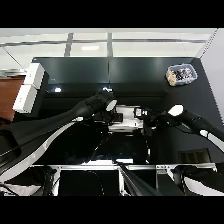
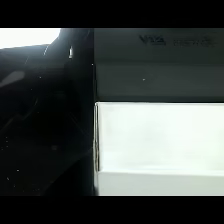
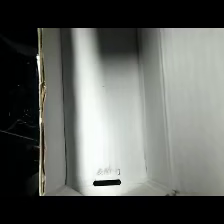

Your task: Fold the box and place the chain.

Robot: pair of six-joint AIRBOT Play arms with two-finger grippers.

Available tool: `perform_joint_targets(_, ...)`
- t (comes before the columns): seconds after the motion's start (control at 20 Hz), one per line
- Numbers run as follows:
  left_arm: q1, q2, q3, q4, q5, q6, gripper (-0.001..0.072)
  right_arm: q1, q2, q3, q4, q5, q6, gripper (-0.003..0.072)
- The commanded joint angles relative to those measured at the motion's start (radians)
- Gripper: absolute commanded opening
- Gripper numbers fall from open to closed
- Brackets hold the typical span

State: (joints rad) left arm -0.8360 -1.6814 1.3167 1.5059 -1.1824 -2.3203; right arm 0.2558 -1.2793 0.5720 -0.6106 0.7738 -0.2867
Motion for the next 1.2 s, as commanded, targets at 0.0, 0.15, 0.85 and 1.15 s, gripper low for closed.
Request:
perform_joint_targets(0.0, 0.000, 0.000, 0.001, 0.000, 0.000, -0.001, 0.0025, -0.005, 0.057, 0.001, -0.056, 0.035, 0.072, 0.0666)
perform_joint_targets(0.15, 0.000, 0.004, 0.001, 0.000, -0.007, 0.000, 0.0025, -0.027, 0.173, 0.001, -0.152, 0.069, 0.111, 0.0666)
perform_joint_targets(0.85, 0.002, 0.004, 0.001, 0.001, -0.004, 0.001, 0.0027, -0.017, 0.111, 0.000, 0.014, 0.053, 0.051, 0.0075)
perform_joint_targets(1.15, 0.002, 0.004, 0.001, 0.004, -0.004, 0.001, 0.0027, 0.040, 0.071, 0.000, 0.142, -0.014, 0.076, 0.0073)
